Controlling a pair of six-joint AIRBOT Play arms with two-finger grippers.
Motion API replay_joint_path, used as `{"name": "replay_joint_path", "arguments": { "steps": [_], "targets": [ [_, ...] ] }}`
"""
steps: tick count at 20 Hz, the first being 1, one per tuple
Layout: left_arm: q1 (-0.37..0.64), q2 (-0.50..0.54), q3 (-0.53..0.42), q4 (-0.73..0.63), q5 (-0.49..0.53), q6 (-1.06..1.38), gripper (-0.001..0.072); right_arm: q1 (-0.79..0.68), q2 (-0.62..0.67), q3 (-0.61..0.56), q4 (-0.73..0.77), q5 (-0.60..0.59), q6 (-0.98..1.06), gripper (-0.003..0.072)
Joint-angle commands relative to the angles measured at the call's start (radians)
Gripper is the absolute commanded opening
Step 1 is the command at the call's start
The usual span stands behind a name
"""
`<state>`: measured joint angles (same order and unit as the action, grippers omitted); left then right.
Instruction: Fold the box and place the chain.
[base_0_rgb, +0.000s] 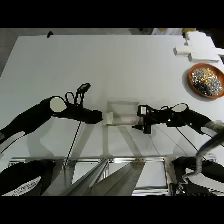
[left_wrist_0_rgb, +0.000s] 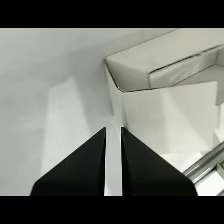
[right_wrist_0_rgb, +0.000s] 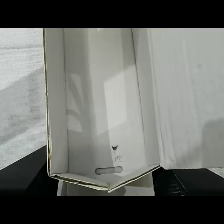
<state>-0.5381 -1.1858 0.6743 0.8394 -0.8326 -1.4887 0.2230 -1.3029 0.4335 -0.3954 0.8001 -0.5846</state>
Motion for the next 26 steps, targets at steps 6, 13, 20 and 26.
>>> {"name": "replay_joint_path", "arguments": {
  "steps": [6,13,20,26],
  "targets": [
    [-0.046,0.016,0.01,-0.043,0.04,0.003,0.0114,0.0,0.0,0.0,0.0,0.0,0.0,0.0332],
    [-0.082,-0.018,0.014,-0.033,0.066,-0.001,0.0188,0.0,0.0,0.0,0.0,0.0,0.0,0.0332],
    [-0.087,-0.02,0.068,0.01,0.044,-0.005,0.0233,0.0,0.0,0.0,0.0,0.0,0.0,0.0332],
    [-0.072,0.003,0.13,0.148,-0.127,-0.071,0.0233,0.0,0.0,0.0,0.0,0.0,0.0,0.0332]
  ]
}}
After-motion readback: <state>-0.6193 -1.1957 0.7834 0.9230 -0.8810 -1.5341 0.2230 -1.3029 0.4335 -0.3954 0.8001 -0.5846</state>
